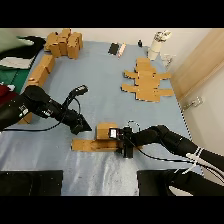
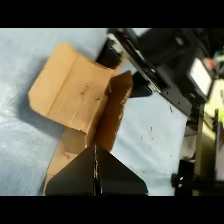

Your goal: Fold the box.

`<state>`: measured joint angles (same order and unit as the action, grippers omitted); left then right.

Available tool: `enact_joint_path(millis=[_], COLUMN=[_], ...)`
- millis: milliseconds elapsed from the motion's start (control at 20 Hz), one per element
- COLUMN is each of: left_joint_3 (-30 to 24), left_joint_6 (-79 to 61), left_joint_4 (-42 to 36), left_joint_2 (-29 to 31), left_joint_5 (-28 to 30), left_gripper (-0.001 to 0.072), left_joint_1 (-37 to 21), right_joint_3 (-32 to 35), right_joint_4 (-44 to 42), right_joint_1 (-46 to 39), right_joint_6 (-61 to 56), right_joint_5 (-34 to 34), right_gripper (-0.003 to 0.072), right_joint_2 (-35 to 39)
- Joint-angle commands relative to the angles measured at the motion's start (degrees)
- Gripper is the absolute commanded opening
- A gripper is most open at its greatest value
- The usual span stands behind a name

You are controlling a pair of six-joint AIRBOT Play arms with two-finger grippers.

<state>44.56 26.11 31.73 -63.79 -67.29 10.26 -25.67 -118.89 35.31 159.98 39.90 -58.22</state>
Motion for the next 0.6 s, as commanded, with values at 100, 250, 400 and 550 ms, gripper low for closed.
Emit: enact_joint_path(millis=[100, 250, 400, 550], left_joint_3=[-8.79, -16.50, -21.51, -22.12], left_joint_6=[-24.28, -38.75, -46.53, -48.15], left_joint_4=[-1.31, -1.64, -9.60, -13.90], left_joint_2=[3.43, 4.37, 4.57, 4.55], left_joint_5=[9.22, 13.92, 19.78, 23.04], left_gripper=[0.0620, 0.0624, 0.0712, 0.0712], left_joint_1=[0.24, 0.46, 2.40, 5.66], right_joint_3=[0.02, 0.04, 0.04, 0.02], right_joint_4=[0.02, 0.02, 0.02, 0.02], right_joint_1=[0.04, 0.04, 0.04, 0.04], right_joint_6=[-0.02, -0.02, -0.02, -0.02], right_joint_5=[0.00, 0.00, 0.02, 0.00], right_gripper=[0.0504, 0.0504, 0.0505, 0.0505], right_joint_2=[0.07, 0.07, 0.07, 0.07])
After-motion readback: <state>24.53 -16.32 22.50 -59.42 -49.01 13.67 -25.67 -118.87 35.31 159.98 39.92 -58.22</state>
